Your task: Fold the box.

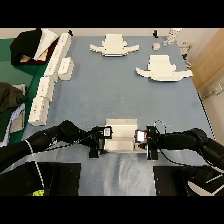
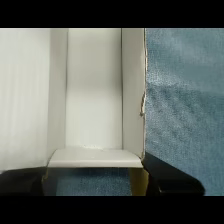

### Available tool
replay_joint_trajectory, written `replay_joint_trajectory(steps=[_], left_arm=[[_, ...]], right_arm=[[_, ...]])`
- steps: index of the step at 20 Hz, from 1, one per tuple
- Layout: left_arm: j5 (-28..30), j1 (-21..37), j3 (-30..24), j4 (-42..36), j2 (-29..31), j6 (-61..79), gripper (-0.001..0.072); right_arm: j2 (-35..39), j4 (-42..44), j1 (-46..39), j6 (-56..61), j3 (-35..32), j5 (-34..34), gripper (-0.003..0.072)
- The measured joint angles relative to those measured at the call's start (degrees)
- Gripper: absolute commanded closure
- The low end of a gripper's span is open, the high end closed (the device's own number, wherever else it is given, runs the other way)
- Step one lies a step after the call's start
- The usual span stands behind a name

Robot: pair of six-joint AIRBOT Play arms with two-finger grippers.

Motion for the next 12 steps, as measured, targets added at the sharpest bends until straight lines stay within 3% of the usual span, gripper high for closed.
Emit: replay_joint_trajectory(steps=[7,8,9,10,12], left_arm=[[0.00,0.00,0.00,0.02,0.00,0.11,0.0255],[0.00,0.00,0.00,0.02,0.00,0.09,0.0255],[0.00,0.00,0.00,0.02,0.00,0.11,0.0255],[0.02,0.00,0.00,0.02,0.00,0.11,0.0255],[0.02,0.00,0.00,0.02,0.00,0.11,0.0255]], right_arm=[[-0.98,4.04,1.97,-0.61,0.00,2.25,0.0633],[-1.46,4.26,2.34,-0.61,0.00,2.71,0.0567],[-1.92,4.50,2.58,-0.59,0.00,3.02,0.0289],[-2.29,4.55,2.75,-0.63,0.00,3.32,0.0088],[-2.75,4.76,3.04,-0.61,0.00,3.61,0.0084]])
